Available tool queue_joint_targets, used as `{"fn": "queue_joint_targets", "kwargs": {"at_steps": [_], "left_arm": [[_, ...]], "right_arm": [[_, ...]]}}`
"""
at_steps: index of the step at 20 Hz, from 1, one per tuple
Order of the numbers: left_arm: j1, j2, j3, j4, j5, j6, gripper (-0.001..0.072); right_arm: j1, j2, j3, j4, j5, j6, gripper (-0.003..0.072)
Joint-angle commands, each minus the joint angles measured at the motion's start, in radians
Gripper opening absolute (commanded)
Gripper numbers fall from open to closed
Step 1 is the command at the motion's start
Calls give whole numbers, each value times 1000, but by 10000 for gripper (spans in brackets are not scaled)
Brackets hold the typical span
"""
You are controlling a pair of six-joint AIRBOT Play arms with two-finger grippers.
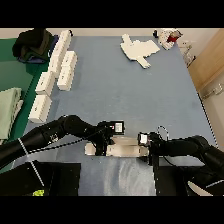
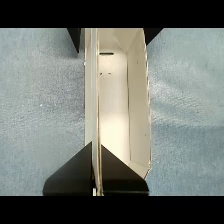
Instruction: Fold the box.
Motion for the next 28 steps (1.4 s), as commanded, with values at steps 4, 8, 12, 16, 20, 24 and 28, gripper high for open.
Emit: {"fn": "queue_joint_targets", "kwargs": {"at_steps": [4,8,12,16,20,24,28], "left_arm": [[0,0,0,0,0,0,14],[0,0,0,0,0,0,14],[0,0,0,0,0,0,14],[0,0,0,0,0,0,14],[0,0,0,0,0,0,14],[0,0,0,0,0,0,14],[0,0,0,0,0,0,14]], "right_arm": [[0,-18,-6,42,19,-63,645],[1,-19,-7,47,12,-65,624],[7,-48,-7,47,8,-75,506],[9,-54,-7,48,8,-81,506],[8,-55,-7,44,8,-81,508],[8,-54,-6,43,12,-80,511],[8,-54,-6,37,12,-81,511]]}}
